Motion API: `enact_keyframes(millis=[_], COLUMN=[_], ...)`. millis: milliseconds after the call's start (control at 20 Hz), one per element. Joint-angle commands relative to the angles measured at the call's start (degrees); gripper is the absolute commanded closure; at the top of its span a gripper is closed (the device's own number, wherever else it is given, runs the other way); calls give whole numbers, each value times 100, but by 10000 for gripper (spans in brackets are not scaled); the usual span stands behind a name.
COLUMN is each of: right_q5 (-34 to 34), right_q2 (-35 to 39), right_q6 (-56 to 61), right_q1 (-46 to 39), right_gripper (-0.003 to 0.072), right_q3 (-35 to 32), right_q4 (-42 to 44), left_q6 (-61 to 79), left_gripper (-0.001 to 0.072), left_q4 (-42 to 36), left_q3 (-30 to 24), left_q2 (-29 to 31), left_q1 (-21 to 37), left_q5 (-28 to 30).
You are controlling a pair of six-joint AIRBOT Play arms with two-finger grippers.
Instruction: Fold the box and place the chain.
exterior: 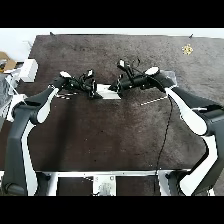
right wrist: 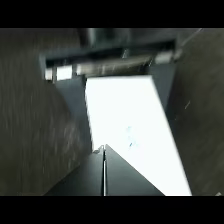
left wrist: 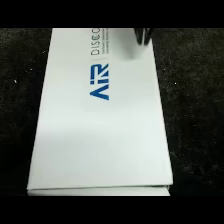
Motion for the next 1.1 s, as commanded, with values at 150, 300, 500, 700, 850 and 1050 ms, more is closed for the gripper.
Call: enact_keyframes(millis=[150, 300, 500, 700, 850, 1050], right_q5=[11, -157, -431, -669, -1510, -2879], right_q2=[-219, 101, 1001, 2232, 3342, 4909], right_q6=[98, 83, 70, 756, 1147, 1296], right_q1=[-15, -26, -28, -28, -42, -42], right_gripper=[684, 685, 685, 686, 685, 685], right_q3=[11, 11, 9, -160, -964, -2771], right_q4=[-1043, -592, 83, 79, 26, 33], left_q6=[-4, -4, -4, -4, -4, -7], left_gripper=[485, 485, 485, 485, 485, 485], left_q4=[-2, -2, -2, -2, -4, -4], left_q3=[2, 2, 2, 2, 2, 2], left_q2=[0, 0, 0, 0, 0, 0], left_q1=[4, 4, 4, 4, 4, 4], left_q5=[0, 0, 4, 4, 4, -11])
